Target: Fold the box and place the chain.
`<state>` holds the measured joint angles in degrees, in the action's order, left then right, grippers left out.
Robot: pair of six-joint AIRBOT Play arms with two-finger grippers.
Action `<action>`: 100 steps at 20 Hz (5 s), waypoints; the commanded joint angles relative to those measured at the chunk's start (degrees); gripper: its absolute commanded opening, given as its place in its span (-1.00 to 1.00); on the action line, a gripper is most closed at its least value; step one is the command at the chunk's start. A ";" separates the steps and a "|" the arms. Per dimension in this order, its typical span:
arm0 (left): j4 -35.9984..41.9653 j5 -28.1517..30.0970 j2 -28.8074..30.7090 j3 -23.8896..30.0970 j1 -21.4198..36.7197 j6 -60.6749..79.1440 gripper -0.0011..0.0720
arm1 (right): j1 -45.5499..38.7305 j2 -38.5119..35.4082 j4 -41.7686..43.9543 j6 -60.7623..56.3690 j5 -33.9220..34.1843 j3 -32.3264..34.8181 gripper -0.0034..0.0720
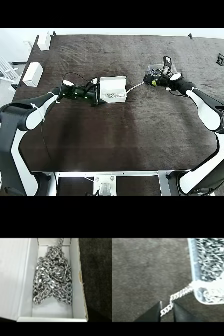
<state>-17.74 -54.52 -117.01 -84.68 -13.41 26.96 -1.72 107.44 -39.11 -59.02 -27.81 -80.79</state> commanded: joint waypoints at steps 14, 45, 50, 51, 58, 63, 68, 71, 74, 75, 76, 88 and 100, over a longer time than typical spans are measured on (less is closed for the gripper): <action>0.00 -0.02 0.02 -0.02 0.02 0.02 0.29 | 2.93 -17.46 -0.68 -5.57 -8.33 -0.07 -0.89; 0.00 0.02 0.02 -0.02 0.02 0.02 0.29 | 22.67 -38.36 -18.36 -12.61 -4.50 21.40 0.35; -0.02 0.02 0.02 -0.02 0.02 0.02 0.29 | 23.34 -29.75 -9.42 -12.55 -5.35 27.32 0.47; -0.02 0.00 0.02 -0.02 0.02 0.04 0.29 | 24.44 -27.30 -8.83 -12.55 -5.68 27.32 0.47; -0.02 0.00 0.02 -0.02 0.02 0.04 0.29 | 30.69 -18.95 -8.17 -12.61 -4.11 27.19 0.47; -0.02 0.02 0.02 -0.02 0.02 0.04 0.29 | 30.58 -18.78 -8.24 -12.59 -2.58 26.91 0.44; 0.00 0.02 0.02 -0.02 0.02 0.02 0.29 | 30.58 -18.78 -8.63 -12.55 -2.12 25.46 0.44; -0.02 0.02 0.02 -0.02 0.02 0.02 0.29 | 30.56 -18.80 -11.41 -12.57 -0.63 24.63 0.44; -0.02 0.02 0.02 -0.02 0.02 0.02 0.29 | 30.12 -18.78 -12.17 -12.57 0.37 24.63 0.43; 0.00 0.02 0.02 -0.02 0.02 0.02 0.29 | 29.94 -18.78 -13.09 -12.57 0.37 24.63 0.39; 0.00 0.02 0.02 -0.02 0.02 0.02 0.29 | 29.75 -18.73 -14.05 -12.59 0.39 24.63 0.39; 0.00 0.02 0.02 -0.02 0.02 0.02 0.29 | 29.68 -16.52 -16.65 -12.57 0.35 22.69 0.02; 0.00 0.02 0.02 -0.02 0.02 0.02 0.29 | 30.86 -15.15 -17.53 -12.59 -0.61 21.53 -0.88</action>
<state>-17.74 -54.52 -117.01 -84.68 -13.41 26.98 29.06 92.16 -56.21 -71.61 -28.25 -58.67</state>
